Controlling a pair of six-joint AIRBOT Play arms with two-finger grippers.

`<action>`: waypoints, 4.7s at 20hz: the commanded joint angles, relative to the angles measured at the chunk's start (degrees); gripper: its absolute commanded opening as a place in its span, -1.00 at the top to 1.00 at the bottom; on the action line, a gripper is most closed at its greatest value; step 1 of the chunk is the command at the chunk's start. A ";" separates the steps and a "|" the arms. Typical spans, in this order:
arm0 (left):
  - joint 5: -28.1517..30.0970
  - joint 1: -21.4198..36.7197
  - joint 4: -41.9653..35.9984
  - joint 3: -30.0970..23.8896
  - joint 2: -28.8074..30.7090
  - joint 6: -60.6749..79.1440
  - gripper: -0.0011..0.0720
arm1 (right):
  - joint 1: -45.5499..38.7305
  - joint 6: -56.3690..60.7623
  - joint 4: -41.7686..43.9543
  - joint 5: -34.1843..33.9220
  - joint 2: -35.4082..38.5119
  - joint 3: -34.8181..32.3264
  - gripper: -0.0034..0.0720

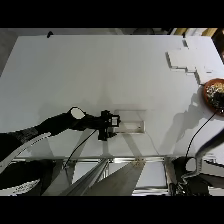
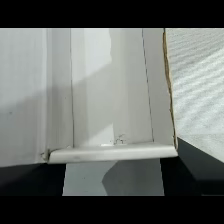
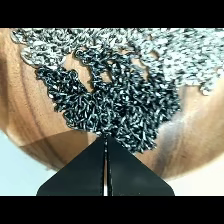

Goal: Fold the box and place the chain.

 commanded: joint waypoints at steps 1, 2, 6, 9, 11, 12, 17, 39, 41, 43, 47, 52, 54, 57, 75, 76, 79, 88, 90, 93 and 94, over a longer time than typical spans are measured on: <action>0.00 0.04 0.02 0.00 0.04 0.00 -0.09 | -0.02 -0.13 -0.13 0.66 2.12 0.04 0.86; 0.00 0.04 0.02 0.00 0.04 0.00 -0.09 | -0.02 -0.70 -0.09 0.70 1.84 0.04 0.80; 0.00 0.04 0.02 0.00 0.04 0.00 -0.09 | -0.02 -4.72 0.07 0.37 -0.17 0.04 0.60; -0.02 0.04 0.02 0.00 0.04 0.00 -0.09 | -0.02 -5.84 0.00 0.44 -2.10 0.04 0.33; 0.02 0.04 0.02 0.00 0.04 0.00 -0.09 | -0.15 -5.79 -0.39 0.44 -3.19 0.04 0.34; 0.00 0.04 0.02 0.00 0.04 0.00 -0.09 | -0.61 -5.70 -0.17 0.26 -3.45 0.04 0.36; 0.00 0.04 0.02 0.00 0.04 0.00 -0.09 | -6.38 -4.48 3.34 0.42 -3.67 0.04 0.36; 0.00 0.04 0.02 0.00 0.04 0.00 -0.09 | -8.11 -9.49 11.19 -3.13 -4.98 0.07 0.81; 0.00 0.04 0.02 0.00 0.04 0.00 -0.09 | -8.11 -9.75 11.19 -2.40 -3.32 0.07 0.84; 0.02 0.04 0.00 0.00 0.04 0.00 -0.09 | -8.11 -10.49 11.69 -2.05 -0.57 0.07 0.86; 0.00 0.04 0.02 0.00 0.04 0.00 -0.09 | -8.04 -12.61 18.62 0.72 5.42 0.07 0.86; 0.00 0.04 0.02 0.00 0.04 0.00 -0.09 | -8.07 -13.64 17.92 2.43 7.82 0.04 0.81; 0.02 0.04 0.02 0.00 0.04 0.00 -0.09 | -8.07 -12.07 14.40 3.19 6.23 0.00 0.52; 0.02 0.04 0.02 0.00 0.04 0.00 -0.09 | -9.14 -11.69 12.68 2.38 4.57 -0.22 0.39; 0.00 0.04 0.02 0.00 0.04 0.00 -0.09 | -12.09 -15.65 10.36 -2.69 -2.49 -0.20 0.42; 0.00 0.04 0.02 0.00 0.04 0.00 -0.09 | -12.09 -16.74 10.95 -2.75 -2.86 -0.20 0.42; 0.00 0.04 0.02 0.00 0.04 0.00 -0.09 | -12.11 -17.99 10.97 -2.86 -3.89 -0.20 0.42; 0.00 0.04 0.02 0.00 0.04 0.00 -0.09 | -12.11 -17.99 10.95 -3.93 -4.61 -0.20 0.81; 0.00 0.04 0.02 0.00 0.04 0.00 -0.09 | -12.09 -17.81 11.28 -3.50 -4.15 -0.20 0.86; 0.02 0.04 0.00 0.00 0.04 0.00 -0.09 | -11.74 -18.49 15.52 -3.23 -0.42 -0.20 0.86; -0.02 0.04 0.02 0.00 0.04 0.00 -0.09 | -11.04 -18.45 15.89 -3.19 1.42 -0.20 0.86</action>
